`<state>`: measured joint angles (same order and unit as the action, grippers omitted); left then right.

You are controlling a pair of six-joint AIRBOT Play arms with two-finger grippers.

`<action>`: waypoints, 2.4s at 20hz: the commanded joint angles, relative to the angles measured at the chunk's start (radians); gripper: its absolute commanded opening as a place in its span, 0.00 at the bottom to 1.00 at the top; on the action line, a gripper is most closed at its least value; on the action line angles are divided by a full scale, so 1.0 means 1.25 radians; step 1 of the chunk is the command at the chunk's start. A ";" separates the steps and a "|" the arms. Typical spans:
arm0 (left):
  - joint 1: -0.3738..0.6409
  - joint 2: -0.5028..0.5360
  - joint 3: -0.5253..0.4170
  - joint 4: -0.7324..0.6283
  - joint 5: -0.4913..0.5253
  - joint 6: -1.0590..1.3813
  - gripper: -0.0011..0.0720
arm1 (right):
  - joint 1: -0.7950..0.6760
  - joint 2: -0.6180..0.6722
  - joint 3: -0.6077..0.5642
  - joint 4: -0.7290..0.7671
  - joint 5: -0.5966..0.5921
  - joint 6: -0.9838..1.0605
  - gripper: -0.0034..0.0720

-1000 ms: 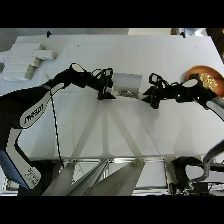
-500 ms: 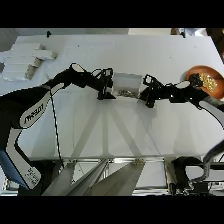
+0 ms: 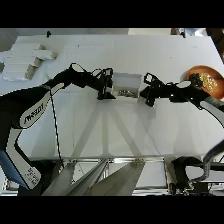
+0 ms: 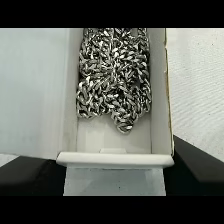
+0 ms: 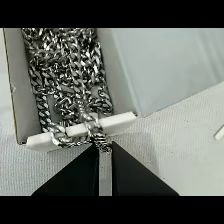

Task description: Fold the box and place the chain.

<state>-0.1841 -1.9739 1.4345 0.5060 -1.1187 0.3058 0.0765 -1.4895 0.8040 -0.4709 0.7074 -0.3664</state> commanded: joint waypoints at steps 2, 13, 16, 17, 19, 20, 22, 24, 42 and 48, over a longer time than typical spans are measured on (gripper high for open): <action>0.000 0.001 0.000 0.000 0.000 0.001 0.56 | 0.001 0.073 0.000 -0.004 -0.028 0.023 0.06; 0.000 0.001 0.000 0.000 0.000 0.001 0.56 | 0.061 0.174 0.000 -0.048 0.072 0.107 0.25; 0.000 0.001 0.000 0.000 0.000 0.001 0.56 | 0.079 0.174 0.000 -0.044 0.072 0.107 0.29; 0.000 0.001 0.000 0.000 0.000 0.001 0.56 | 0.078 0.175 0.000 -0.042 0.074 0.124 0.31; 0.000 0.001 0.000 0.000 0.000 0.001 0.56 | 0.078 0.182 0.002 -0.042 0.091 0.185 0.30; 0.000 0.001 0.000 0.000 0.000 0.001 0.56 | 0.078 0.186 0.012 -0.043 0.126 0.215 0.30; 0.000 0.001 0.000 0.000 0.000 0.001 0.56 | 0.078 0.186 0.064 -0.043 0.226 0.312 0.30; 0.000 0.001 0.000 0.000 0.000 0.001 0.56 | 0.078 0.184 0.145 -0.058 0.282 0.461 0.30; 0.000 0.001 0.000 0.000 0.000 0.001 0.56 | 0.031 -0.198 0.540 -0.183 0.406 0.790 0.44; 0.000 0.001 0.000 0.000 0.000 0.001 0.56 | 0.099 -0.185 0.540 -0.237 0.494 0.690 0.44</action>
<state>-0.1841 -1.9739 1.4349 0.5060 -1.1183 0.3065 0.1627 -1.7264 1.4780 -0.7334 1.2667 0.5667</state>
